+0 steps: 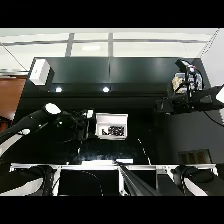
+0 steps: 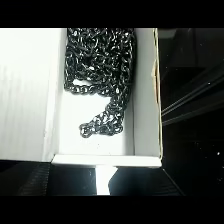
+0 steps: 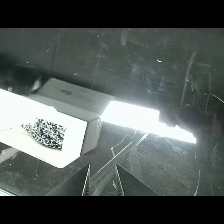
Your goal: Fold the box and place the chain.
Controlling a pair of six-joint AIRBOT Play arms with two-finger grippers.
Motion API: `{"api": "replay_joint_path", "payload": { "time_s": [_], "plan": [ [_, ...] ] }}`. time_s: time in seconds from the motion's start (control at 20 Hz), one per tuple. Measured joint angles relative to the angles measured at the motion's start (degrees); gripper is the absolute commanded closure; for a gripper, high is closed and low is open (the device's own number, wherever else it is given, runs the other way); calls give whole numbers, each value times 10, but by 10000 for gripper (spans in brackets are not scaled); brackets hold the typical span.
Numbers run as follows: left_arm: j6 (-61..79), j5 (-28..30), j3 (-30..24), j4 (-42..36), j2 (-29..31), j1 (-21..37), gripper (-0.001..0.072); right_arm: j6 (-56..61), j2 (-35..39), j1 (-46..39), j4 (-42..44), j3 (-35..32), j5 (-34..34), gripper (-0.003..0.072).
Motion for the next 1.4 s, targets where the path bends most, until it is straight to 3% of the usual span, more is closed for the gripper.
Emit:
{"api": "replay_joint_path", "payload": {
  "time_s": [0.1, 0.25, 0.4, 0.5, 0.65, 0.8, 1.05, 1.4],
  "plan": [
    [-2, 1, 2, 0, -1, -2, 245, 0, 0, 0, 0, -1, -2, 486],
    [-4, 1, 3, 0, -2, -2, 249, 0, 0, 12, 0, -18, -22, 486],
    [-5, 1, 3, 0, -3, -3, 249, 0, -7, 43, 2, -55, -100, 480],
    [-5, 1, 3, 0, -3, -3, 249, 7, -30, 58, 18, -70, -173, 63],
    [-6, 1, 3, 0, -3, -3, 249, -32, -87, 68, 89, -80, -258, 60],
    [-6, 2, 3, 0, -3, -3, 248, -183, -136, 75, 192, -85, -282, 60],
    [-6, 2, 3, 0, -3, -3, 248, -465, -161, 82, 259, -86, -217, 61],
    [-6, 2, 3, 0, -3, -3, 248, -606, -169, 124, 235, -88, -160, 61]
  ]
}}
